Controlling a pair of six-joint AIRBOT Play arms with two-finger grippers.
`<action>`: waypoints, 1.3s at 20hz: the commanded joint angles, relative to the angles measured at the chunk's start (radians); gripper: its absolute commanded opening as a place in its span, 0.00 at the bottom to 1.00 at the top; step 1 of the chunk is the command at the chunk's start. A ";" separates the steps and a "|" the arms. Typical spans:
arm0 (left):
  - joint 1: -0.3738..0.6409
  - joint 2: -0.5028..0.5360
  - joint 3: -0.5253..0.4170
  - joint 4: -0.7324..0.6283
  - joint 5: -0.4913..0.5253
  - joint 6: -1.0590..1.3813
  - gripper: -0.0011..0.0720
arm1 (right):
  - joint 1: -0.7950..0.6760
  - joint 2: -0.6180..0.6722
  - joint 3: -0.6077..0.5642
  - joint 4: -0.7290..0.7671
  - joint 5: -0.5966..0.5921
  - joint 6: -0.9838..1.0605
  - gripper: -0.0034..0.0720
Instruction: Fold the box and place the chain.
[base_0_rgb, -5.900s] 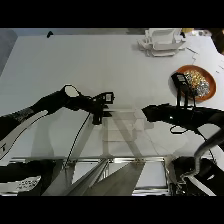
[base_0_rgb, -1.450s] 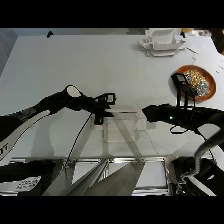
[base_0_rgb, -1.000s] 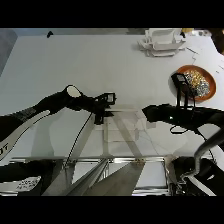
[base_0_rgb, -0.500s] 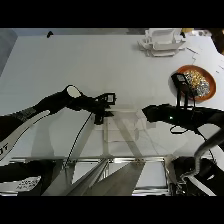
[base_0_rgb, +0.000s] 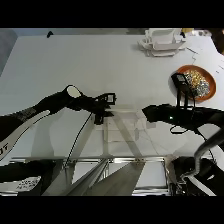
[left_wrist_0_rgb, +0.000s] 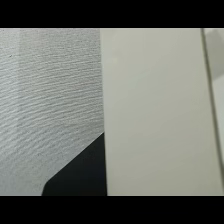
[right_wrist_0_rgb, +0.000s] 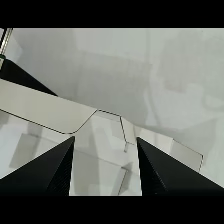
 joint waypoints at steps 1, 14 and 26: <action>0.000 -0.001 0.000 0.000 0.000 0.000 0.03 | 0.000 0.001 0.001 0.000 0.003 -0.005 0.63; 0.000 -0.001 0.000 0.000 0.000 0.000 0.03 | 0.000 0.001 -0.006 0.199 0.340 -0.887 0.07; 0.000 -0.001 0.000 0.000 0.000 0.000 0.03 | 0.266 0.004 -0.256 0.117 -0.094 -1.320 0.57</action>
